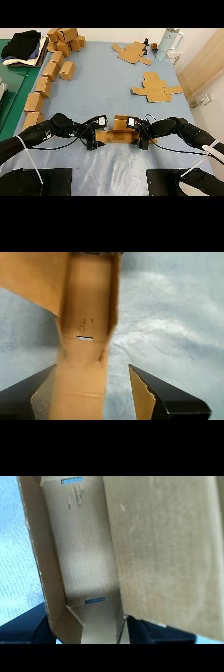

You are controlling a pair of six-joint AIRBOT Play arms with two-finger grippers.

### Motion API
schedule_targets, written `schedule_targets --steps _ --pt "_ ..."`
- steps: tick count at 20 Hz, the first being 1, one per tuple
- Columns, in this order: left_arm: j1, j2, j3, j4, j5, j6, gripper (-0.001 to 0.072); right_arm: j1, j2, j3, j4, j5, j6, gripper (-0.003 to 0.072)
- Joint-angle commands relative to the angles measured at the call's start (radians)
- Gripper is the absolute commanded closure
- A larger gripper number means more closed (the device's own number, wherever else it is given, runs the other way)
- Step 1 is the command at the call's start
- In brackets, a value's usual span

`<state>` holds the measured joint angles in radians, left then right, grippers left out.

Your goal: Fold the box.

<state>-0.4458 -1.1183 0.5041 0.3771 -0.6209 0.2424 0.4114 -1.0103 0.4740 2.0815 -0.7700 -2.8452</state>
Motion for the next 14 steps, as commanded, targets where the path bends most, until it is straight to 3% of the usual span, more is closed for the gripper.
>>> schedule_targets --steps 1,4,7,12,14 --pt "-0.006 -0.037 0.015 -0.071 0.024 0.046 0.0026 0.0 0.001 0.0 0.0 0.0 0.0 0.018" --pt "-0.006 -0.057 0.029 -0.072 -0.002 0.046 0.0028 0.0 0.001 0.0 0.0 0.0 0.0 0.018" --pt "-0.01 -0.077 0.039 -0.084 0.001 0.05 0.0248 0.0 0.001 0.0 0.0 0.0 0.0 0.018" --pt "-0.025 -0.1 0.058 -0.104 -0.011 0.05 0.0257 0.0 0.001 0.0 0.0 0.0 0.0 0.018" --pt "-0.035 -0.111 0.064 -0.119 -0.017 0.05 0.0481 0.0 0.001 0.0 0.0 0.0 0.0 0.0179"
